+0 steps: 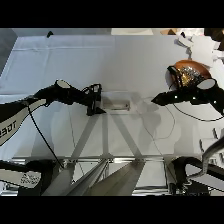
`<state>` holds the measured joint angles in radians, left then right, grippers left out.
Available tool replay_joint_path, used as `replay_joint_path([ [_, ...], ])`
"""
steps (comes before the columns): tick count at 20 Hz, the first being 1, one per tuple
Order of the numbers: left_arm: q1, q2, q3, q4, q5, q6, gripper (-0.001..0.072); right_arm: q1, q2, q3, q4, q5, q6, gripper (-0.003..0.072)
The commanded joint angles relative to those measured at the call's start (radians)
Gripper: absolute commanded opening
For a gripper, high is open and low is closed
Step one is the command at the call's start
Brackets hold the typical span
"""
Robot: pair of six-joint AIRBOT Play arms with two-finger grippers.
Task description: Fold the box and place the chain.
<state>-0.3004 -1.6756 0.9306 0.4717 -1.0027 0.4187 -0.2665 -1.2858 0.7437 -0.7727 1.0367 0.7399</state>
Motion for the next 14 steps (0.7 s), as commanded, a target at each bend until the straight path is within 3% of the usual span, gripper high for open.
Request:
replay_joint_path([
  [1,0.000,0.000,0.000,0.000,0.001,0.000,0.0326,0.019,-0.019,-0.055,-0.009,0.004,0.050,0.0006],
  [4,0.000,0.000,0.000,0.000,0.000,0.000,0.0326,0.053,-0.026,-0.081,0.004,-0.038,0.099,0.0006],
  [14,0.000,0.000,0.000,0.000,0.000,0.000,0.0326,0.172,-0.110,-0.081,0.282,-0.026,0.058,0.0006],
])
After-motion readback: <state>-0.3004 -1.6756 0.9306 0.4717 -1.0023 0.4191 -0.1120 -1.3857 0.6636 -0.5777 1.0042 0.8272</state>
